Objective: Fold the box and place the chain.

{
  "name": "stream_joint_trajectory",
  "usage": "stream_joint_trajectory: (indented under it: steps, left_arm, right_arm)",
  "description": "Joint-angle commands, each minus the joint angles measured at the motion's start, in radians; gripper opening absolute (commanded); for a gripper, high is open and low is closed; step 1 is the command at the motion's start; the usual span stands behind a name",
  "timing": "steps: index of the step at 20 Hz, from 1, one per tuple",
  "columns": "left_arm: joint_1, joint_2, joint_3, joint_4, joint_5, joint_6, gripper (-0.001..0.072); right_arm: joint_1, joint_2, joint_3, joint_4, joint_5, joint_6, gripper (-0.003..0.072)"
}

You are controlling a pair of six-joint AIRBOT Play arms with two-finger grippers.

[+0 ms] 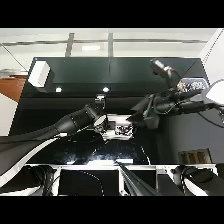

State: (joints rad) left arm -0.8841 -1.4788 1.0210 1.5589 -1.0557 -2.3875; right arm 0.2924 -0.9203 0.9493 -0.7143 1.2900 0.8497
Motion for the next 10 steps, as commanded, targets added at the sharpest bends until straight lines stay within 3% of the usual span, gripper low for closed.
stream_joint_trajectory:
  steps: [1,3,5,6,7,8,10]
  left_arm:
    - [0.001,-0.001,0.000,0.000,0.000,0.000,0.0037]
    - [0.001,-0.001,0.000,0.000,0.000,0.000,0.0037]
    - [0.001,-0.001,0.000,0.000,0.000,0.000,0.0037]
    - [0.001,-0.001,0.000,0.000,0.000,0.000,0.0037]
    - [0.001,-0.001,0.000,0.000,0.000,0.000,0.0037]
    - [0.001,-0.001,0.000,0.000,0.000,0.000,0.0037]
    - [0.001,-0.001,0.000,0.000,0.000,0.000,0.0037]
  right_arm:
    - [-0.221,0.006,-0.014,-0.117,0.125,0.004,0.0629]
    - [-0.372,0.006,-0.087,-0.160,0.083,-0.055,0.0629]
    - [-0.444,0.006,-0.219,-0.159,-0.107,-0.140,0.0630]
    - [-0.443,0.005,-0.288,-0.151,-0.241,-0.182,0.0632]
    - [-0.425,0.001,-0.352,-0.143,-0.386,-0.261,0.0716]
    - [-0.399,-0.006,-0.393,-0.147,-0.472,-0.365,0.0716]
    - [-0.338,-0.032,-0.438,-0.168,-0.536,-0.619,0.0714]
